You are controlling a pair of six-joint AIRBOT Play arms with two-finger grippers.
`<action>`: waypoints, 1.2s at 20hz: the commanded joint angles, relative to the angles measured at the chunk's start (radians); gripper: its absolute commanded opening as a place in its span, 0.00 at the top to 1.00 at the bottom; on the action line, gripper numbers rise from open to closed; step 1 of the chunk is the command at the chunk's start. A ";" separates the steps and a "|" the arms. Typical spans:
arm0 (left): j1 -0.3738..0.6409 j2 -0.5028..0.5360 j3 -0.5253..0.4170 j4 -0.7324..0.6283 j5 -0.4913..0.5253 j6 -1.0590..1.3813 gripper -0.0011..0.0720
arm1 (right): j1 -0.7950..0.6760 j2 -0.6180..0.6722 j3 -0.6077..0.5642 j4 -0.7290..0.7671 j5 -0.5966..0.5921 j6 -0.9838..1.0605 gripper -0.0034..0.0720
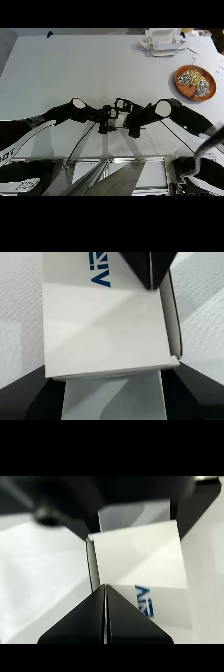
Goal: Fold the box and place the chain.
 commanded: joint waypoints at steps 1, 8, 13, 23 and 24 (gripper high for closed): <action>0.000 0.001 0.000 0.001 0.000 0.000 0.79 | -0.018 0.084 0.004 0.069 -0.075 0.004 0.94; 0.000 0.001 0.000 0.001 0.000 0.000 0.79 | -0.236 0.210 0.000 -0.095 0.225 0.310 0.94; 0.000 0.001 0.000 0.001 0.000 0.000 0.79 | -0.312 0.209 -0.076 -0.164 0.251 0.351 0.94; 0.000 0.001 0.000 0.001 0.000 0.000 0.79 | -0.306 0.153 -0.086 -0.143 0.243 0.340 0.94; 0.000 0.001 0.000 0.001 0.000 0.000 0.79 | -0.293 0.144 -0.087 -0.144 0.234 0.339 0.94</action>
